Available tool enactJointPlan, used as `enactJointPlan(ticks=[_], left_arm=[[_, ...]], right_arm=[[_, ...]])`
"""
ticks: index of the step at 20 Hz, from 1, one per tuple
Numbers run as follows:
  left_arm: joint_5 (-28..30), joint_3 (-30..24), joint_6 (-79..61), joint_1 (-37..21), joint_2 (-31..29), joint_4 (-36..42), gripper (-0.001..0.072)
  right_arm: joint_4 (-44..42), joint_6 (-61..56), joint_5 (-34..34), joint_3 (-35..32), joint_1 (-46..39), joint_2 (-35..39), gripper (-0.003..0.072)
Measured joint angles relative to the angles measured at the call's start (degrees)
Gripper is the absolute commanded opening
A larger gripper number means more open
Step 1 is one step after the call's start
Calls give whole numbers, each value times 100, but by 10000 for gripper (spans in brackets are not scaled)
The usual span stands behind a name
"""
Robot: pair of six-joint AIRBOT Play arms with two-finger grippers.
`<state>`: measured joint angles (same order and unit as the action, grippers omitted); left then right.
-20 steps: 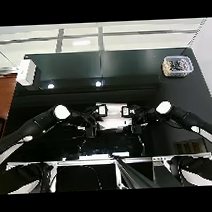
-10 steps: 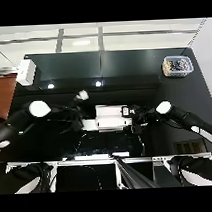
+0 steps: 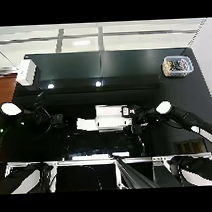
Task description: Fold the box and place the chain.
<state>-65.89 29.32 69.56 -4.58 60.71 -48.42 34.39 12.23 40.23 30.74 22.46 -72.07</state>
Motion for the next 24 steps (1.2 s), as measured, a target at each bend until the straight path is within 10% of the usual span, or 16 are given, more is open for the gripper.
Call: enactJointPlan(ticks=[15, 16, 18, 24], left_arm=[[1099, -114, -389, 1368, 1250, 1622, 33], [1106, -76, -422, 1425, 1281, 1635, 106], [1086, 15, -494, 1502, 1329, 1637, 609], [929, 328, -667, 1580, 1381, 1628, 702]], right_arm=[[2, 0, 0, 2, 0, 0, 489], [2, 0, 0, 2, 0, 0, 489], [0, 0, 0, 0, 0, 0, 489], [2, 0, 0, 2, 0, 0, 489]])
